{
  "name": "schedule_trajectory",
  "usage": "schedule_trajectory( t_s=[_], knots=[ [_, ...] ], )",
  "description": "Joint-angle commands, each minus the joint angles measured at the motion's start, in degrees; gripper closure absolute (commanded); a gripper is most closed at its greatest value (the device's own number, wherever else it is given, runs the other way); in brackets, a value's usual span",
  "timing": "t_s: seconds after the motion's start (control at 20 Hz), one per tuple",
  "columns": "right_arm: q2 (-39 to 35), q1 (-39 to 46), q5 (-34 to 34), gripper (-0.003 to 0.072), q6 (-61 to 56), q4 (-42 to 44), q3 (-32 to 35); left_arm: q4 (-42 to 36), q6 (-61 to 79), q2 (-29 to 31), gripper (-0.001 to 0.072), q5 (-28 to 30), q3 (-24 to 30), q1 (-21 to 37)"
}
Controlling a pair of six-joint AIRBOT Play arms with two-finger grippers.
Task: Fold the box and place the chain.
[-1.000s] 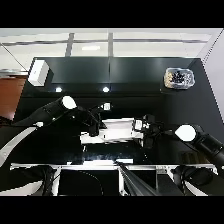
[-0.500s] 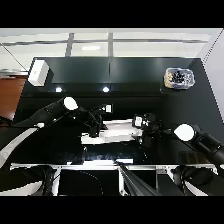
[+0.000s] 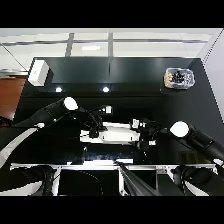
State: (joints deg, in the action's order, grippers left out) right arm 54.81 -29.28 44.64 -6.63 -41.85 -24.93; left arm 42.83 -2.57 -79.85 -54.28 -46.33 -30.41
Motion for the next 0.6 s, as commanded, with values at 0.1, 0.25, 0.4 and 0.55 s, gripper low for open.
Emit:
schedule_trajectory(
  t_s=[0.1, 0.25, 0.4, 0.55],
  knots=[
    [2.0, 0.0, 1.4, -0.0021, 6.2, 1.4, 2.0, 1.1, -0.2, 0.0, 0.0684, 0.2, 0.0, 0.0],
    [2.8, 0.0, -0.3, -0.0021, 11.8, 5.8, 2.9, 1.1, -0.2, 0.0, 0.0684, 0.2, 0.0, 0.0],
    [4.8, 0.0, -1.5, -0.0021, 17.1, 10.3, 3.0, 1.1, -0.5, 0.0, 0.0684, -0.3, 0.0, 0.0],
    [6.2, 0.0, -2.1, -0.0021, 18.1, 10.2, 3.0, 1.1, -0.6, 0.0, 0.0683, -0.3, 0.0, 0.0]
  ],
)
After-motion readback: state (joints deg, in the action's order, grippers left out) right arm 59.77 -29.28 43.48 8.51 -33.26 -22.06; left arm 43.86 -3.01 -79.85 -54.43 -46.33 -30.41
